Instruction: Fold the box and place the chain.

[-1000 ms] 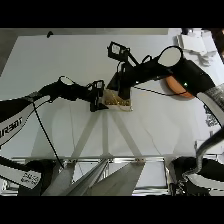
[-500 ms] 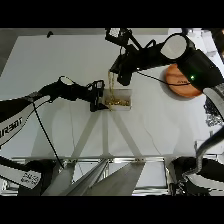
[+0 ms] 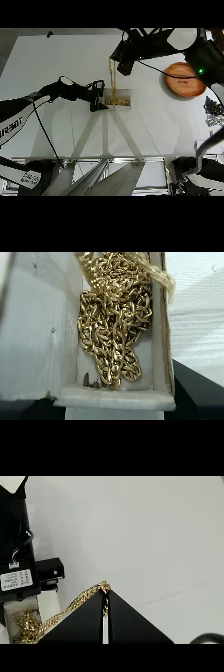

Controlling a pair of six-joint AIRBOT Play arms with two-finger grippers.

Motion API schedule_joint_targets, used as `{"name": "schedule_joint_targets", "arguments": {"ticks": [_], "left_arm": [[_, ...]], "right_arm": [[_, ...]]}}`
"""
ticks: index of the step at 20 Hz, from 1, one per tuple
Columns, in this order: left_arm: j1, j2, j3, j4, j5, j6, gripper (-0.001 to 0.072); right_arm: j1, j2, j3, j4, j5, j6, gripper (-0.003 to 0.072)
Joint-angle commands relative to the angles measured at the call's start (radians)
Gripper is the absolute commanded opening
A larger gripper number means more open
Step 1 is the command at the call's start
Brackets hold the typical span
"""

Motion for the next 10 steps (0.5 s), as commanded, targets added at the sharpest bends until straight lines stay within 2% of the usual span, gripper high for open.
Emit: {"name": "schedule_joint_targets", "arguments": {"ticks": [1, 5, 10], "left_arm": [[0.000, 0.001, 0.000, 0.000, 0.000, 0.000, 0.0217], [0.000, 0.001, 0.000, 0.000, 0.000, 0.000, 0.0217], [0.000, 0.001, 0.000, 0.000, 0.000, 0.000, 0.0217]], "right_arm": [[-0.002, 0.001, 0.021, -0.030, -0.004, 0.006, 0.0011], [-0.033, 0.001, 0.041, -0.028, 0.020, 0.012, 0.0011], [-0.027, -0.035, 0.005, -0.029, 0.182, 0.074, 0.0011]]}}
